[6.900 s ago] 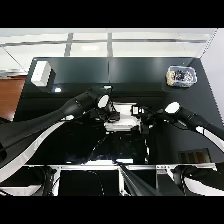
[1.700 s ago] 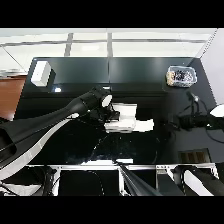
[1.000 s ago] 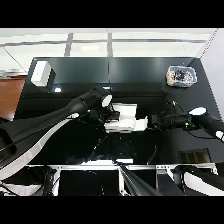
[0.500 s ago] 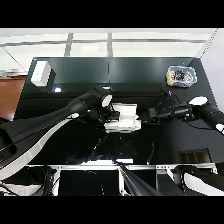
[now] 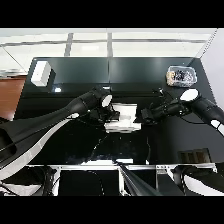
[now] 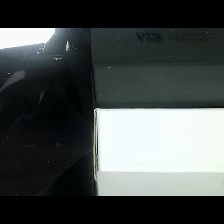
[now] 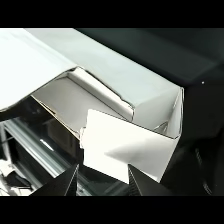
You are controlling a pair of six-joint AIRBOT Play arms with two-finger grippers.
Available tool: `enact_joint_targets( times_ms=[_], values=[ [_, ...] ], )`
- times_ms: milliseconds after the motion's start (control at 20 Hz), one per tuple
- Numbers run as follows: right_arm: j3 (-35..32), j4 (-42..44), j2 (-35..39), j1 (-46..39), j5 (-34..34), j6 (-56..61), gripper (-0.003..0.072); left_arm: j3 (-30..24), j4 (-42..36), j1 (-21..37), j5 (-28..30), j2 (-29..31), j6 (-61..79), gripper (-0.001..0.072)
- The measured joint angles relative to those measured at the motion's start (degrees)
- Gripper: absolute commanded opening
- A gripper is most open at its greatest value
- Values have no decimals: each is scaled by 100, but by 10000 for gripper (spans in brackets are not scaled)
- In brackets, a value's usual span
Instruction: Fold the box and place the chain.
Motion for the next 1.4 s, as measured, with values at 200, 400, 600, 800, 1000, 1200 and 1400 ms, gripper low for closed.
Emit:
enact_joint_targets(
  times_ms=[200,400,600,800,1000,1200,1400],
  values=[
    [188,-234,0,61,-7,111,335,0,0,0,-2,0,0,24],
    [579,-713,0,33,249,155,16,0,0,0,-4,0,0,24],
    [813,-1099,164,-553,584,190,15,0,0,0,-15,0,0,24],
    [407,-1287,404,-1722,455,199,15,0,0,0,-20,0,0,24],
    [-603,-1156,455,-2509,-42,260,15,0,0,0,-22,0,0,24],
    [-1191,-525,107,-2243,-437,-111,15,0,0,0,-22,0,0,24],
    [-1357,289,-396,-1598,-861,-623,15,0,0,0,-24,0,0,24]
  ],
)
